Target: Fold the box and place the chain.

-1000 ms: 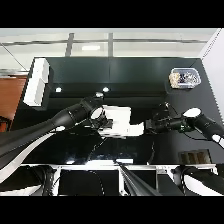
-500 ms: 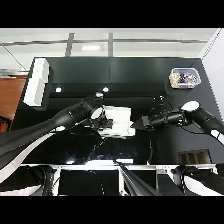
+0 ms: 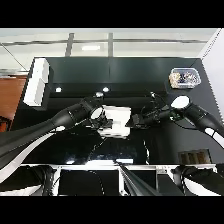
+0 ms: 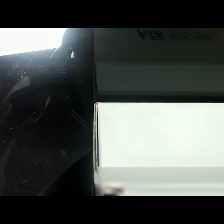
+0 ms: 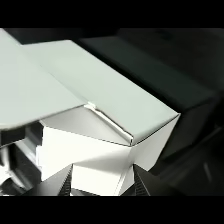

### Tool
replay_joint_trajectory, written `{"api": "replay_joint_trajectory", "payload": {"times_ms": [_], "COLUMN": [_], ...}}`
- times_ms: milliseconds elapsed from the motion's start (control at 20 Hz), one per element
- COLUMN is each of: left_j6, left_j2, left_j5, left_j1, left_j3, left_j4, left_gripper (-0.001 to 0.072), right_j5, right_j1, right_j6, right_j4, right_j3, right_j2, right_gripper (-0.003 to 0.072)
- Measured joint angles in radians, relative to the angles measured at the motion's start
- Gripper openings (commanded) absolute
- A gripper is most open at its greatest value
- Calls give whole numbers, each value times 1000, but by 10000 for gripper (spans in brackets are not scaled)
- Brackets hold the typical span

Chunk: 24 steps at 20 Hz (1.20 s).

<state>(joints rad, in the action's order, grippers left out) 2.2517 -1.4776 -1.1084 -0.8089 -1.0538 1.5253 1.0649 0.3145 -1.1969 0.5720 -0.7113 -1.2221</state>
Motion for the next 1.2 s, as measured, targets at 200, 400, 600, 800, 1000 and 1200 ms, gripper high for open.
{"api": "replay_joint_trajectory", "payload": {"times_ms": [200, 400, 600, 800, 1000, 1200], "left_j6": [0, 0, 1, 0, 0, 0], "left_j2": [0, 0, 0, 0, 0, 0], "left_j5": [0, 1, 1, 2, 9, 4], "left_j1": [0, 0, 0, 0, 0, 0], "left_j3": [0, 0, 0, 0, 0, 0], "left_j4": [0, 0, 0, 1, -3, -2], "left_gripper": [29, 29, 30, 29, 29, 29], "right_j5": [-39, -83, -112, -110, -69, -30], "right_j1": [65, 135, 245, 327, 361, 381], "right_j6": [-116, -243, -451, -621, -748, -827], "right_j4": [103, 226, 440, 565, 665, 736], "right_j3": [-20, -41, -127, -194, -225, -285], "right_j2": [0, -3, -45, -108, -135, -157], "right_gripper": [411, 401, 400, 314, 314, 314]}}
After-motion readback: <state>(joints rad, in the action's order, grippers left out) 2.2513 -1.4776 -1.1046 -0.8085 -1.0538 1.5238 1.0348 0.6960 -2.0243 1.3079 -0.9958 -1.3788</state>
